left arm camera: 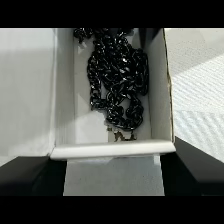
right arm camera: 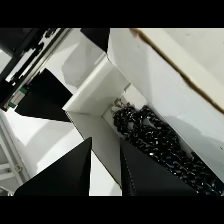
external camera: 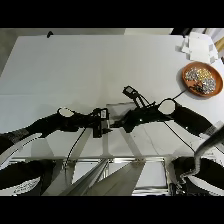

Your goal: Fold the box and place the chain.

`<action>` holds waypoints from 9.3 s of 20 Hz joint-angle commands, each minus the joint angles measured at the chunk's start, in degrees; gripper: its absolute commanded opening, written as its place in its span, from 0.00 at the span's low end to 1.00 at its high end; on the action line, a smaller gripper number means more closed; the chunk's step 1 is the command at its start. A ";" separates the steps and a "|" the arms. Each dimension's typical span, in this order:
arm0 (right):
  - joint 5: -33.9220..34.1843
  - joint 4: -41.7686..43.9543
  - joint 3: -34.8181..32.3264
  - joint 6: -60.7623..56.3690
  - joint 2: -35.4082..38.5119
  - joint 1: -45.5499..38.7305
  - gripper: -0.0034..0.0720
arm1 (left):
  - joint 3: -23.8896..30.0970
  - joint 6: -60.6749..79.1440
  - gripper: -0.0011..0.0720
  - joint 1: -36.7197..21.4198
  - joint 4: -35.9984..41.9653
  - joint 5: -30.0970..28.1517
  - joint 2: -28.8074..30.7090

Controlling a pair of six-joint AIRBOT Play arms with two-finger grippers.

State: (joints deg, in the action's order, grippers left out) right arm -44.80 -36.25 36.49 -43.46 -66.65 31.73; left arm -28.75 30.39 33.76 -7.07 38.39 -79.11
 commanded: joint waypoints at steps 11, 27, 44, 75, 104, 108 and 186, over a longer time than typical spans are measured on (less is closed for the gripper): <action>-12.33 -34.80 1.42 -22.95 14.25 -21.53 0.32 | 0.00 0.02 0.16 0.02 -0.02 -0.02 0.02; 4.31 -47.58 1.18 -37.24 0.76 -28.52 0.61 | 0.00 0.02 0.16 0.02 -0.02 0.00 0.02; 4.92 -47.93 1.18 -39.06 -5.44 -27.50 0.37 | 0.00 0.02 0.16 0.02 -0.02 0.00 0.02; -7.65 -26.95 1.18 -23.08 25.51 -27.50 0.06 | 0.00 0.02 0.16 0.02 -0.02 0.00 0.02; -6.82 2.58 1.16 0.46 15.96 -5.51 0.06 | 0.00 0.02 0.16 0.02 -0.02 0.00 0.02; -6.21 -0.90 1.03 0.44 6.99 -5.11 0.06 | 0.00 0.02 0.16 0.02 -0.02 0.00 0.02; -21.79 -9.29 12.55 -22.40 34.16 -25.90 0.06 | 0.00 0.02 0.16 0.02 0.00 0.00 0.02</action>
State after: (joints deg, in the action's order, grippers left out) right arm -63.51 -56.84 48.97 -68.84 -35.59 5.80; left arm -28.75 30.41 33.76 -7.07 38.41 -79.11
